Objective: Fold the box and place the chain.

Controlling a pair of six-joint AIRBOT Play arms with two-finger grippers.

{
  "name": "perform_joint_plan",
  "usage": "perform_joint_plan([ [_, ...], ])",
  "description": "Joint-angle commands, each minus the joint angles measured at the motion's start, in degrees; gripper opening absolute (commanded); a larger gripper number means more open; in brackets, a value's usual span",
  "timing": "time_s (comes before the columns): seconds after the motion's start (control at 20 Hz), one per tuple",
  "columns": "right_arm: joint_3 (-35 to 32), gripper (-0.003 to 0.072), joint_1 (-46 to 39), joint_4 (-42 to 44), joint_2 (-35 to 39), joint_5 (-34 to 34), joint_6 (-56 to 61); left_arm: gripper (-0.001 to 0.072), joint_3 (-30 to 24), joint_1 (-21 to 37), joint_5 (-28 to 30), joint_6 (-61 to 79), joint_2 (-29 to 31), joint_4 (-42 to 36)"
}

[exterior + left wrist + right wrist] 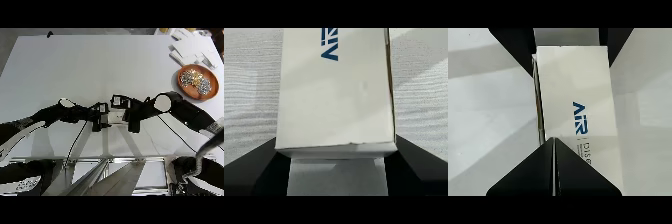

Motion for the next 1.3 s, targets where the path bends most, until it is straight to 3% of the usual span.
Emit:
perform_joint_plan([
  [0.0, 0.0, 0.0017, 0.13, 0.85, -0.61, 0.74, -0.2, 0.015, 0.0, 0.04, 0.02, 0.0, -0.04, 0.0],
  [0.55, -3.78, 0.0017, 0.13, 3.3, -0.66, -3.91, -0.2, 0.015, 0.0, 0.04, 0.02, 0.0, -0.04, 0.0],
  [1.25, -4.17, 0.0017, 0.13, 3.85, -1.81, -3.08, -0.15, 0.015, 0.0, 0.04, 0.02, 0.0, -0.04, 0.0],
])
